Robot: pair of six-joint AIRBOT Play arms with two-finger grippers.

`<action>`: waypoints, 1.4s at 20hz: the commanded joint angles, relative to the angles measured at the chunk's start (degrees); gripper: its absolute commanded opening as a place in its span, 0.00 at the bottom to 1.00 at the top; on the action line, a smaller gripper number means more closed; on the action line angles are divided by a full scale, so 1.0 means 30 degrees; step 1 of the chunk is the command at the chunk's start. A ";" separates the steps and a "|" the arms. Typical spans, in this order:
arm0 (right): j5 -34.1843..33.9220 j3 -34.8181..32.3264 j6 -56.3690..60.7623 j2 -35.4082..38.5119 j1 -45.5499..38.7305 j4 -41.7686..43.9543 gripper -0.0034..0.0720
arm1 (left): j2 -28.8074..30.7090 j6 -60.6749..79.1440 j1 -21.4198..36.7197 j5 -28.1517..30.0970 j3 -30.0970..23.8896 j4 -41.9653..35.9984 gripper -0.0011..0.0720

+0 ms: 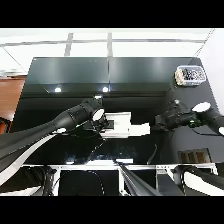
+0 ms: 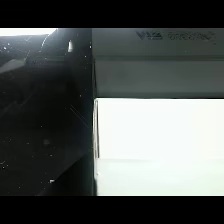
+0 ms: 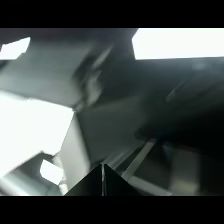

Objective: Fold the box and place the chain.

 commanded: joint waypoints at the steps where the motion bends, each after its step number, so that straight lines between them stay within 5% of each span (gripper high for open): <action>1: 0.0940 -0.0080 -0.1712 -0.2127 0.2477 0.2025 0.06 | -0.0015 0.0007 0.0007 0.0080 0.0000 -0.0007 0.05; 3: 0.0051 0.0124 -0.2237 -0.2222 0.3279 0.2368 0.06 | -0.0015 0.0007 0.0007 0.0102 0.0000 -0.0007 0.05; 6: 0.2186 0.1392 -0.3723 -0.2149 0.2936 0.2994 0.06 | -0.0015 0.0007 0.0000 0.0095 0.0000 -0.0007 0.05; 7: 0.2907 0.1945 -0.3716 -0.2040 0.2761 0.2987 0.12 | -0.0015 0.0007 0.0007 0.0095 0.0000 -0.0007 0.05; 8: 0.3453 0.2463 -0.3701 -0.1960 0.2630 0.3009 0.50 | -0.0015 0.0007 0.0007 0.0102 0.0000 -0.0007 0.05; 9: 0.3883 0.2871 -0.3701 -0.1938 0.2601 0.3045 0.62 | -0.0015 0.0007 0.0007 0.0109 0.0000 -0.0007 0.05; 12: 0.3701 0.3075 -0.3694 -0.1945 0.3089 0.4422 0.62 | -0.0015 0.0007 0.0007 0.0117 0.0000 -0.0007 0.05; 14: 0.3504 0.3067 -0.3534 -0.1945 0.3526 0.4320 0.80 | -0.0015 0.0007 0.0007 0.0117 0.0000 0.0000 0.05; 20: 0.3133 0.3075 -0.2820 -0.1945 0.4138 0.4116 0.76 | -0.0015 0.0007 0.0007 0.0131 0.0000 -0.0007 0.05; 28: -0.0525 0.3927 0.0481 -0.1938 0.7023 0.2339 0.76 | -0.0015 0.0007 0.0000 0.0175 0.0000 -0.0007 0.05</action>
